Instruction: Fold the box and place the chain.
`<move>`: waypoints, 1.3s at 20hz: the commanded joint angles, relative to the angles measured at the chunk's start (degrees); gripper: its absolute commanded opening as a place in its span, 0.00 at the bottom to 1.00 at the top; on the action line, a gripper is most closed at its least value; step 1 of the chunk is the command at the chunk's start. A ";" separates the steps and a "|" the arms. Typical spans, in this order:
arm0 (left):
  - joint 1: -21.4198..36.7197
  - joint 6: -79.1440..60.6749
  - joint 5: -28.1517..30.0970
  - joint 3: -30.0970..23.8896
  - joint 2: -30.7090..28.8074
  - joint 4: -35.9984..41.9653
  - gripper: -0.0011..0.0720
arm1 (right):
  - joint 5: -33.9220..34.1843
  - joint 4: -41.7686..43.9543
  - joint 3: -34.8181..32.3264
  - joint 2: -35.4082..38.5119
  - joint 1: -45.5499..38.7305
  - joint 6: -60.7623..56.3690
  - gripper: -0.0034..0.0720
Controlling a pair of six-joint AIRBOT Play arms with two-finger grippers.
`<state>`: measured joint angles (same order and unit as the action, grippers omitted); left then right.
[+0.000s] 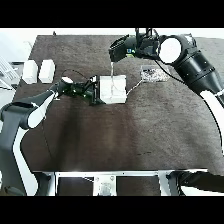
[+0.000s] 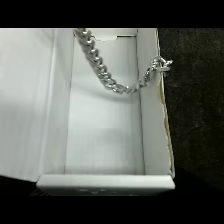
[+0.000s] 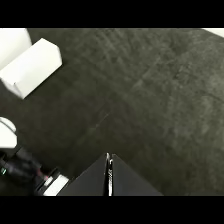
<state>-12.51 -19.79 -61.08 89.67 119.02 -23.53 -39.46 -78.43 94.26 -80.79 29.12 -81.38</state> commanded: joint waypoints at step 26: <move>0.07 -0.02 0.00 0.00 0.02 0.00 0.74 | 0.96 0.55 -2.19 1.07 0.22 -5.20 0.05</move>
<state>-12.51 -19.79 -61.06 89.67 119.02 -23.53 -38.76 -79.46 96.16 -79.05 29.30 -84.12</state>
